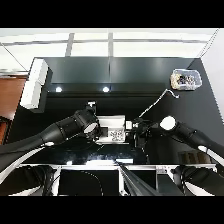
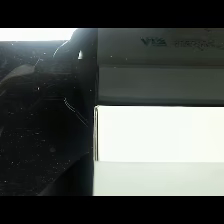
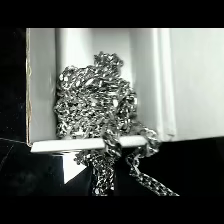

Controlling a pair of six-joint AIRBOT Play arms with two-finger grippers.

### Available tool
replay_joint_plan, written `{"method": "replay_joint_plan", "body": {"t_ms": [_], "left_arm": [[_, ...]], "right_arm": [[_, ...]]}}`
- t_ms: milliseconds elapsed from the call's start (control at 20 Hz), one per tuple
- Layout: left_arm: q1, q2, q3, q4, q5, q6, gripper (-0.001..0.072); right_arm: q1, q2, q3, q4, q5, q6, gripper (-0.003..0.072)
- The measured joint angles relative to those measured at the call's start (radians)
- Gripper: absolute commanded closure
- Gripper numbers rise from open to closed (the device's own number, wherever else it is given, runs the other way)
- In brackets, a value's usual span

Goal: Fold the box and place the chain.

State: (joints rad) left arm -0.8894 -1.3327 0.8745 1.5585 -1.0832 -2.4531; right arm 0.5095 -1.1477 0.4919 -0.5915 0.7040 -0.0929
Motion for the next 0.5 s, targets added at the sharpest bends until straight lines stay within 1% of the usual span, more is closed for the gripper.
{"method": "replay_joint_plan", "body": {"t_ms": [200, 400, 500], "left_arm": [[0.0, 0.0, 0.0, 0.0, 0.0, 0.0, 0.0681], [0.0, 0.0, 0.0, 0.0, 0.001, 0.0, 0.0681], [0.0, 0.0, 0.0, 0.0, 0.001, 0.0, 0.068]], "right_arm": [[-0.043, 0.121, 0.009, -0.098, 0.034, 0.205, 0.0673], [-0.069, 0.243, 0.062, -0.158, 0.129, 0.429, 0.0673], [-0.074, 0.278, 0.105, -0.16, 0.191, 0.531, 0.0673]]}}
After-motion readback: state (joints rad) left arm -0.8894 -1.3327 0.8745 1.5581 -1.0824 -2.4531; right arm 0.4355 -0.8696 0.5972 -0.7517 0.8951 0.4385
